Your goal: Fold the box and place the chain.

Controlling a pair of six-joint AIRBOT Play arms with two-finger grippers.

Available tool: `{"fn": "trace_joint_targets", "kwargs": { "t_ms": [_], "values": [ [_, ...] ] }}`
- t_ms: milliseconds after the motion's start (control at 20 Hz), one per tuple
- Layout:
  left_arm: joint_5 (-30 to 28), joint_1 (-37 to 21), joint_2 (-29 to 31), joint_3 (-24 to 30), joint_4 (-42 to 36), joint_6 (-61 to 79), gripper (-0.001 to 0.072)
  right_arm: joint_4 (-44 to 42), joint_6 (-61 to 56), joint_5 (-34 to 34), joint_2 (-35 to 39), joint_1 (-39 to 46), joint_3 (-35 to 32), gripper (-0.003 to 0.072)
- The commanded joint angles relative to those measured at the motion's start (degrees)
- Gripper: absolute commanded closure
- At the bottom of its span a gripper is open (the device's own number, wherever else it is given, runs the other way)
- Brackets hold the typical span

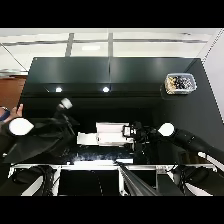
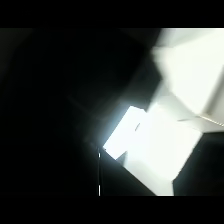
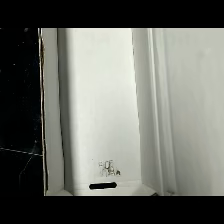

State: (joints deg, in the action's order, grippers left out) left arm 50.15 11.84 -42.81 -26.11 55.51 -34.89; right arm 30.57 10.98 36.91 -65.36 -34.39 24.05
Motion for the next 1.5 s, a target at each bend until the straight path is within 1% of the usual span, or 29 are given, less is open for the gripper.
{"fn": "trace_joint_targets", "kwargs": {
  "t_ms": [0, 50, 150, 200, 300, 400, 550, 700, 800, 900, 1000, 1150, 1200, 1250, 1350, 1400, 1450],
  "values": [
    [3.4, -15.7, 2.1, 0.3, 1.2, -30.3, 0.0678, 0.0, 0.0, 0.0, 0.0, 0.0, 0.0, 0.0142],
    [5.5, -19.7, 0.8, 0.7, 0.9, -36.8, 0.0678, 0.0, 0.0, 0.0, 0.0, 0.0, 0.0, 0.0142],
    [9.3, -24.6, -1.9, 1.5, 0.8, -39.3, 0.0678, 0.0, 0.0, 0.0, 0.0, 0.0, 0.0, 0.0142],
    [10.2, -25.9, -3.1, 2.1, 0.2, -40.7, 0.0679, 0.0, 0.0, 0.0, 0.0, 0.0, 0.0, 0.0142],
    [10.1, -25.7, -5.7, 4.3, -3.2, -41.1, 0.0677, 0.0, 0.0, 0.0, 0.0, 0.0, 0.0, 0.0142],
    [10.9, -23.0, -8.6, 6.3, -6.6, -37.9, 0.0678, 0.0, 0.0, 0.0, 0.0, 0.0, 0.0, 0.0142],
    [11.1, -16.2, -13.3, 6.8, -8.8, -36.9, 0.068, 0.0, 0.0, 0.0, 0.0, 0.0, 0.0, 0.0142],
    [8.9, -10.0, -16.5, 6.8, -10.3, -37.0, 0.068, 0.0, 0.0, 0.0, 0.0, 0.0, 0.0, 0.0142],
    [5.9, -6.3, -18.1, 6.8, -13.0, -36.9, 0.068, 0.0, 0.0, 0.0, 0.0, 0.0, 0.0, 0.0142],
    [3.6, -3.9, -18.3, 6.8, -16.3, -34.7, 0.068, 0.0, 0.0, 0.0, 0.0, 0.0, 0.0, 0.0142],
    [2.4, -2.4, -18.3, 6.8, -16.9, -33.6, 0.0676, 0.0, 0.0, 0.0, 0.0, 0.0, 0.0, 0.0142],
    [2.9, -1.8, -18.3, 6.8, -16.9, -33.6, 0.0673, 0.0, 0.0, 0.0, 0.0, 0.0, 0.0, 0.0142],
    [3.1, -1.8, -18.3, 6.8, -16.8, -33.6, 0.0588, 0.0, 0.0, 0.0, 0.0, 0.0, 0.0, 0.0142],
    [3.7, -1.9, -18.2, 6.6, -16.8, -33.5, 0.0478, 0.0, 0.0, 0.0, 0.0, 0.0, 0.0, 0.0142],
    [5.2, -1.9, -17.8, 5.9, -16.7, -32.2, 0.0174, 0.0, 0.0, 0.0, 0.0, 0.0, 0.0, 0.0142],
    [6.4, -1.9, -17.5, 5.2, -16.7, -32.1, 0.0082, 0.0, 0.0, 0.0, 0.0, 0.0, 0.0, 0.0142],
    [7.5, -1.8, -17.1, 4.5, -16.8, -31.9, 0.0036, 0.0, 0.0, 0.0, 0.0, 0.0, 0.0, 0.0142]
  ]
}}
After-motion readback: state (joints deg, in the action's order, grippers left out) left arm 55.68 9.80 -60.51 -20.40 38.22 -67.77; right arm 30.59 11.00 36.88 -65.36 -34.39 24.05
